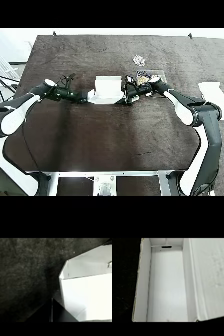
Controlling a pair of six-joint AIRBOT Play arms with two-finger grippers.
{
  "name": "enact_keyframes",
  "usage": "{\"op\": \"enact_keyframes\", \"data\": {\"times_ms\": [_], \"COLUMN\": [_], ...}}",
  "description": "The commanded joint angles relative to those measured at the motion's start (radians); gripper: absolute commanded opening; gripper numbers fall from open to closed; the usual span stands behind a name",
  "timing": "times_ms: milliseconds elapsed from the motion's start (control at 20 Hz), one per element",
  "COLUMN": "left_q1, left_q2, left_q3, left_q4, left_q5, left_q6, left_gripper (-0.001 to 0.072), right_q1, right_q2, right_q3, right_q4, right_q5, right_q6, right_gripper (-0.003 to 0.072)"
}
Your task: Fold the box and place the chain.
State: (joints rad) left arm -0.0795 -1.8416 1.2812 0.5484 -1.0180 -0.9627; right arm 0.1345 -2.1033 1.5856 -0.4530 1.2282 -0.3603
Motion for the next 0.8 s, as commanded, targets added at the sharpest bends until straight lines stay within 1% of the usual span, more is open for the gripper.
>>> {"op": "enact_keyframes", "data": {"times_ms": [0, 100, 150, 200, 450, 750], "left_q1": [-0.003, -0.003, -0.003, -0.003, -0.003, -0.003], "left_q2": [0.036, 0.056, 0.059, 0.058, 0.058, 0.058], "left_q3": [0.016, 0.016, 0.016, 0.016, 0.015, 0.016], "left_q4": [-0.026, -0.032, -0.035, -0.042, -0.064, -0.124], "left_q5": [-0.002, 0.014, 0.013, 0.008, 0.001, -0.012], "left_q6": [0.013, 0.022, 0.027, 0.033, 0.064, 0.092], "left_gripper": [0.002, 0.0021, 0.0073, 0.0195, 0.0198, 0.0198], "right_q1": [0.0, 0.0, 0.0, 0.0, 0.0, 0.0], "right_q2": [0.0, 0.0, 0.0, 0.0, 0.0, 0.0], "right_q3": [0.0, 0.0, 0.0, 0.0, 0.0, 0.0], "right_q4": [0.0, 0.0, 0.0, 0.0, 0.0, 0.0], "right_q5": [0.0, 0.0, 0.0, 0.0, 0.0, 0.0], "right_q6": [0.0, 0.0, 0.0, 0.0, 0.0, 0.0], "right_gripper": [0.0588, 0.0588, 0.0588, 0.0588, 0.0588, 0.0589]}}
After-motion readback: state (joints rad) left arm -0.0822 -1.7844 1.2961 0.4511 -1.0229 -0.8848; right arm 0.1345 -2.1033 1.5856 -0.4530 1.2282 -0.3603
